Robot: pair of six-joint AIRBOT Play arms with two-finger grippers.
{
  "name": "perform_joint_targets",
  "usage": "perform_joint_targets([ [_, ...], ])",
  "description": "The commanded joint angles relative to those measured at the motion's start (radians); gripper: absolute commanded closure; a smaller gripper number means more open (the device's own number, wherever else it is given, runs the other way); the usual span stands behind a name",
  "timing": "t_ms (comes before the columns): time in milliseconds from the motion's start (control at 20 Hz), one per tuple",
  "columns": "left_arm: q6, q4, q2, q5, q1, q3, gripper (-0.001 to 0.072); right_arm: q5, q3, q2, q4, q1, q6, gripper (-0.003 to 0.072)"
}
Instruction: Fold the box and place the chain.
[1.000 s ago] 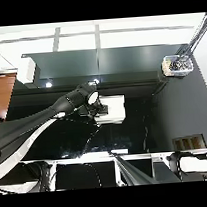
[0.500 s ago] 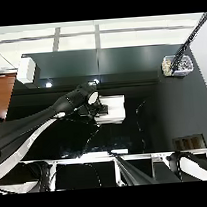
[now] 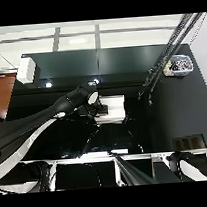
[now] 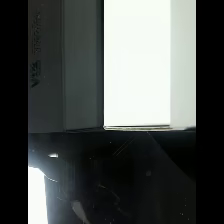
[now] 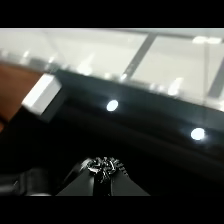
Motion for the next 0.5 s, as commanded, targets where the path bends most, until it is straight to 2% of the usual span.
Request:
perform_joint_targets([
  [0, 0.000, 0.000, 0.000, -0.001, 0.001, 0.001, 0.0683, 0.106, 0.000, 0.008, 0.007, 0.119, -0.001, 0.0679],
  [250, 0.000, 0.000, 0.000, 0.000, 0.001, 0.001, 0.0683, 0.117, 0.000, -0.001, 0.068, 0.195, 0.014, 0.0678],
  [450, 0.000, 0.000, 0.000, 0.000, 0.001, 0.001, 0.0683, 0.081, 0.000, -0.027, 0.089, 0.266, 0.033, 0.0679],
])
